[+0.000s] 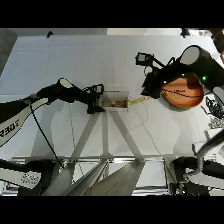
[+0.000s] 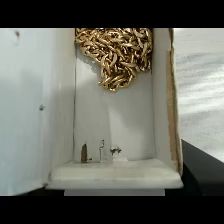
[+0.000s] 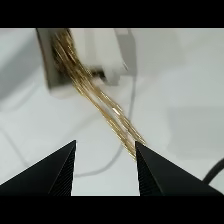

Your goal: Fold the box and place the chain.

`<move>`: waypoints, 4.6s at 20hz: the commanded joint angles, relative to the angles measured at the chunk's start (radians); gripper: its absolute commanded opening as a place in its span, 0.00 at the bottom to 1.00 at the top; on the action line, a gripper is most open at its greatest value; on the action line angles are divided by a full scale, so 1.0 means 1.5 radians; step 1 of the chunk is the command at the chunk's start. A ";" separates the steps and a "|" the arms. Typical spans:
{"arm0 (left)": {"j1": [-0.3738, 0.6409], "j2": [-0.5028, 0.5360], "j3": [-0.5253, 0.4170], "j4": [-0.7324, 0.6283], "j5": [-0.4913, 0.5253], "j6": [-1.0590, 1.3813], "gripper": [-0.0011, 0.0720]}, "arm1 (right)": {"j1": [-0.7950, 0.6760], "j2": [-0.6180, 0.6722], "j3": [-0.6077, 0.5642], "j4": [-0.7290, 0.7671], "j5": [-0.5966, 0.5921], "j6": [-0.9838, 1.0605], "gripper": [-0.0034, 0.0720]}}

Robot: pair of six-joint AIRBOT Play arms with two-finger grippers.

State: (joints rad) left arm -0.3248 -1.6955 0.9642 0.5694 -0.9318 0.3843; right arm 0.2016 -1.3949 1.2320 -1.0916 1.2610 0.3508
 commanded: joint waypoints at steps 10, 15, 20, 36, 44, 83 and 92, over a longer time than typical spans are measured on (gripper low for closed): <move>-0.001 0.000 0.000 0.000 0.000 0.000 0.23 | 0.004 -0.151 -0.047 -0.058 -0.111 -0.153 0.59; -0.001 0.001 0.000 0.000 0.000 0.000 0.23 | 0.014 -0.151 -0.084 -0.061 -0.138 -0.200 0.59; -0.001 0.001 0.000 0.000 0.000 0.000 0.23 | 0.031 -0.152 -0.092 -0.082 -0.168 -0.197 0.06; -0.001 0.001 0.000 0.000 0.000 0.000 0.23 | 0.051 0.109 -0.092 0.137 -0.115 -0.042 0.06; -0.001 0.000 0.000 0.000 0.000 0.000 0.23 | 0.109 0.152 -0.091 0.518 -0.210 -0.045 0.06; -0.001 0.000 0.000 0.000 0.000 0.000 0.23 | -0.041 -0.114 -0.092 0.102 -0.104 -0.336 0.59; -0.001 0.001 0.000 0.000 0.000 0.000 0.23 | -0.023 -0.184 -0.092 0.075 -0.173 -0.361 0.59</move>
State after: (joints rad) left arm -0.3248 -1.6955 0.9642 0.5690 -0.9318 0.3847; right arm 0.1612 -1.6444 1.0943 -0.9478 1.0279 -0.1783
